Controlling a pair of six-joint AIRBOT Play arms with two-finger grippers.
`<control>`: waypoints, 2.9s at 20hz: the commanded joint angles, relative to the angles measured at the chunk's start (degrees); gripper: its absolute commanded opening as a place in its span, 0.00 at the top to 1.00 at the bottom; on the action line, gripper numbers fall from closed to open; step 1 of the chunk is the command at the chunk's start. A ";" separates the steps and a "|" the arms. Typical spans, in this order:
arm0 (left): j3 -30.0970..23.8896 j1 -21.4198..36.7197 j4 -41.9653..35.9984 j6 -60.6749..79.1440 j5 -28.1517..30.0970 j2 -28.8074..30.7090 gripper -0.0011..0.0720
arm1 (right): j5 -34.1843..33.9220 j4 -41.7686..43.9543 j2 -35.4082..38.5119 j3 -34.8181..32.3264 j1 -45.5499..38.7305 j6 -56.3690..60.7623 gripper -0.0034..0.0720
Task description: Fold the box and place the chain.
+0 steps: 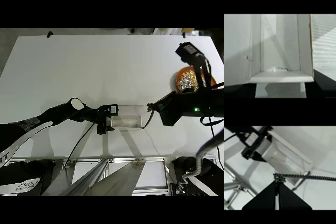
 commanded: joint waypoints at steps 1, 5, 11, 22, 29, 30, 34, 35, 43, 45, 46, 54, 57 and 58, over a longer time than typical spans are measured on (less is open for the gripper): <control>-0.02 0.00 0.00 0.02 0.00 0.00 0.49 | -4.72 0.09 -0.15 -1.27 5.81 1.05 0.93; -0.02 0.00 0.00 0.02 0.02 0.00 0.49 | -8.13 -0.15 -0.15 -6.36 6.45 1.01 0.93; -0.02 0.00 0.00 0.02 0.02 0.00 0.49 | -18.82 1.49 -1.66 -16.92 6.45 0.63 0.93; -0.02 0.00 0.00 0.02 0.02 0.00 0.49 | -27.17 8.59 -16.31 -21.09 6.45 -7.37 0.91; -0.02 0.00 0.00 0.02 0.00 -0.02 0.49 | -22.64 1.11 -4.13 -21.07 6.38 -14.47 0.78; -0.02 0.00 0.00 0.02 0.02 0.00 0.49 | -20.48 -2.47 -2.36 -21.07 6.38 -14.47 0.78; -0.02 0.00 0.00 0.02 0.02 0.00 0.49 | -5.53 -15.15 0.04 -21.11 5.22 -26.47 0.80; -0.02 0.00 0.00 0.02 0.02 0.00 0.49 | -3.50 -14.71 -0.04 -21.11 3.61 -31.01 0.80; -0.02 0.00 0.00 0.02 0.02 0.00 0.49 | -9.11 -6.75 -6.34 -28.87 -4.44 -55.28 0.51; -0.02 0.00 0.00 0.02 0.02 0.00 0.49 | -13.64 -1.18 -10.36 -29.81 -4.44 -61.18 0.51; -0.02 0.00 0.00 0.02 0.02 0.00 0.49 | -15.10 1.05 -12.55 -29.81 -4.44 -63.52 0.51; 0.00 0.00 0.00 0.02 0.02 0.00 0.49 | -21.55 2.62 -20.63 -29.81 -4.44 -65.72 0.67; -0.02 0.00 0.00 0.02 0.02 0.00 0.49 | -24.52 5.18 -20.63 -29.81 -4.44 -66.77 0.67; -0.02 0.00 0.00 0.02 0.02 0.00 0.49 | -24.35 6.36 -20.63 -29.81 -4.44 -68.52 0.67</control>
